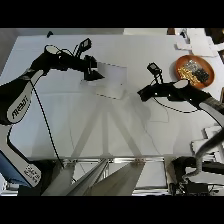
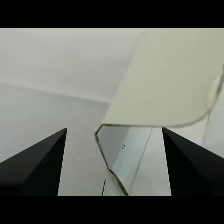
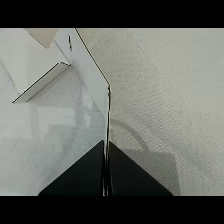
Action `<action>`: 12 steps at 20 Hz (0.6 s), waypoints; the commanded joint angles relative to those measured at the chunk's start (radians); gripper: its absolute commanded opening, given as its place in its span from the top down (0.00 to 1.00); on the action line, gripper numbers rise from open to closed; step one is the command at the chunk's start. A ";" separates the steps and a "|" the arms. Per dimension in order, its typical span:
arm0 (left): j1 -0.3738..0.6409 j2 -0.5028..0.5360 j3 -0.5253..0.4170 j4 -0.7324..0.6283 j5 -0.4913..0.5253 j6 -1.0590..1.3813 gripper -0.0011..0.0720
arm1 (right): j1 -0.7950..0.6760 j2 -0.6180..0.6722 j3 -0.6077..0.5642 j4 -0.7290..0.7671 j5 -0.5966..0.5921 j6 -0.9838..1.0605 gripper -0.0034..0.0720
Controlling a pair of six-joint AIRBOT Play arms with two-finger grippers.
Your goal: Fold the box and place the chain.
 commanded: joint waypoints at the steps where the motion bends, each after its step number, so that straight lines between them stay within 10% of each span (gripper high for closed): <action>1: -0.016 -0.024 0.001 0.002 0.013 0.003 0.12 | 0.001 0.001 0.000 0.000 0.000 0.000 0.94; 4: -0.017 -0.036 0.001 0.002 0.013 0.003 0.19 | 0.001 0.001 0.000 0.000 0.000 0.000 0.94; 12: -0.014 -0.037 0.001 -0.003 0.004 0.041 0.94 | 0.001 0.001 0.000 0.000 0.000 0.000 0.94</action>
